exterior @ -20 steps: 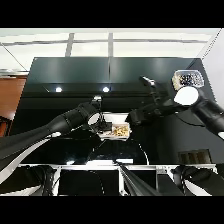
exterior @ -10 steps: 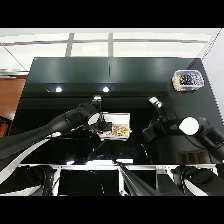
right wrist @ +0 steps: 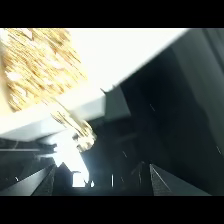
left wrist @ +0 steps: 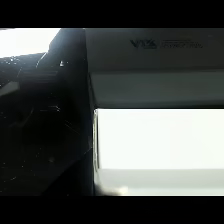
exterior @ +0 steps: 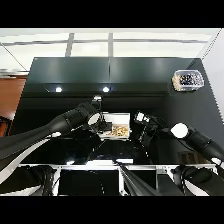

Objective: Fold the box and place the chain.

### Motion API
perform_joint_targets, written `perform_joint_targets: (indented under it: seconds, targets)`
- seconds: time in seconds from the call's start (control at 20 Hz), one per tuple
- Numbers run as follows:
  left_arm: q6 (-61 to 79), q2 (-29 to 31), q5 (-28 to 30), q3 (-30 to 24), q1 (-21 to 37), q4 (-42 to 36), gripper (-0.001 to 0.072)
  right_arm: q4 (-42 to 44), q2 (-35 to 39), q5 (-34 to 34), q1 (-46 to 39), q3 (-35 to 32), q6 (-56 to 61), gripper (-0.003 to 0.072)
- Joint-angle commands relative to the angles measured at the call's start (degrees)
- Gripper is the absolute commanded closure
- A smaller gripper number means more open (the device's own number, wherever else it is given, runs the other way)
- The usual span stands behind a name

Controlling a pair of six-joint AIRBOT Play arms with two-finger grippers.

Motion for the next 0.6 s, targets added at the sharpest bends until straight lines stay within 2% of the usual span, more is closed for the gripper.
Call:
perform_joint_targets:
  seconds: [0.0,0.3,0.45,0.5,0.55]
  targets:
    - [0.0,0.0,0.0,0.0,0.0,0.0,0.0681,9.1,-2.9,-0.7,0.2,-0.1,-13.4,-0.0034]
    - [0.0,0.0,0.0,0.0,0.0,0.0,0.0681,9.1,-3.9,-2.8,1.2,-0.1,-13.6,-0.0034]
    - [0.0,0.0,0.0,0.0,0.1,0.0,0.0681,9.1,-5.2,-6.1,3.7,-0.1,-13.6,-0.0034]
    - [0.0,0.0,0.0,0.0,0.0,0.0,0.0681,9.1,-5.7,-7.0,3.8,-0.1,-13.6,0.0074]
    - [0.0,0.0,0.0,0.0,0.0,0.0,0.0681,9.1,-5.9,-7.6,3.8,-0.1,-13.6,0.0138]
